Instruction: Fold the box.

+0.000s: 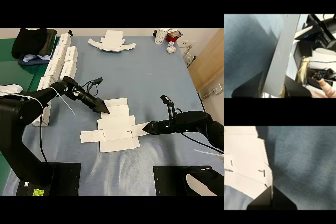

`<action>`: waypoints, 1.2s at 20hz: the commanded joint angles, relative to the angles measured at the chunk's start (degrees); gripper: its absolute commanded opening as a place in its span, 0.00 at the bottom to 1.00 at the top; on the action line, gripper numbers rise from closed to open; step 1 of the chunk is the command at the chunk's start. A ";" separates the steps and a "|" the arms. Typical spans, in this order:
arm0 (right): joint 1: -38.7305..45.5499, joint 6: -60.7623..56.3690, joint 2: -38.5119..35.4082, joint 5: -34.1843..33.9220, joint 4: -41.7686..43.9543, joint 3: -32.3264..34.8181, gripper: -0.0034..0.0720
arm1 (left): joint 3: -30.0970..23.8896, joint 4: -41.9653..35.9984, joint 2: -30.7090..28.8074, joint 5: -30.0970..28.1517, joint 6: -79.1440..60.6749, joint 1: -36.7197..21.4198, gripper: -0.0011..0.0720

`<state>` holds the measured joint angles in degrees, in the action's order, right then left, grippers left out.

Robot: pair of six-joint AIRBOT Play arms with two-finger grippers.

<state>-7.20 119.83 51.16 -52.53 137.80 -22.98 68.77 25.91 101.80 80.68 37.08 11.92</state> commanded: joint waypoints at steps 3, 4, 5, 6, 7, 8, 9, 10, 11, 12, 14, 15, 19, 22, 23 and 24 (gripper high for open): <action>-0.07 -0.02 -0.02 0.02 0.00 0.02 0.05 | 1.31 2.84 0.13 1.42 -1.05 1.64 0.08; -0.07 -0.02 -0.02 0.02 0.00 0.02 0.05 | 1.60 2.84 0.15 1.53 -1.40 1.92 0.08; -0.07 -0.02 -0.02 0.02 0.00 0.02 0.05 | 1.77 2.82 0.15 1.60 -1.99 2.08 0.07; -0.07 -0.02 -0.04 0.07 0.00 0.02 0.05 | 1.92 2.84 0.15 1.53 -2.49 2.38 0.07; -0.07 -0.02 -0.04 0.13 0.00 0.02 0.05 | 1.95 2.54 0.13 1.49 -3.34 2.69 0.07; -0.07 -0.02 -0.04 0.17 0.00 0.00 0.06 | 1.92 2.38 0.13 1.36 -3.32 2.80 0.08; -0.07 0.02 -0.04 0.31 -0.09 -0.04 0.14 | 1.95 2.36 0.13 1.36 -3.39 3.02 0.08; -0.07 0.02 -0.04 0.87 -0.79 -0.11 0.30 | 1.95 2.27 0.13 1.14 -4.68 3.10 0.03; -0.04 0.00 -0.04 1.73 -2.14 -0.24 0.36 | 1.95 2.12 -0.04 1.20 -7.13 3.10 0.03; 0.00 -0.04 -0.04 3.21 -4.15 -0.55 0.35 | 1.95 1.92 -0.72 1.11 -9.49 3.10 0.03; 0.09 -1.86 -0.04 8.07 -7.43 -1.16 0.35 | 1.92 1.66 -3.28 -0.74 -14.27 3.19 0.03; 0.13 -2.60 -0.04 10.88 -9.14 -1.53 0.35 | 1.92 1.62 -4.92 -2.25 -16.37 3.48 0.03; 0.90 -5.03 -0.02 18.91 -12.22 -3.30 0.35 | 0.79 2.58 -12.22 -8.44 -23.41 5.90 0.03; 0.90 -7.87 -0.04 21.40 -14.53 -5.73 0.36 | -3.41 2.29 -17.11 -14.88 -28.22 7.13 0.03; 0.90 -7.93 -0.04 21.55 -14.64 -6.45 0.38 | -5.40 2.23 -18.71 -16.37 -29.88 7.65 0.03; 0.87 -8.02 -0.04 21.68 -14.56 -7.17 0.52 | -7.52 2.21 -20.33 -17.59 -31.41 8.31 0.03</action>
<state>-6.39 113.45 51.18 -33.65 124.86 -28.25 65.28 28.21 85.82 68.60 11.33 18.85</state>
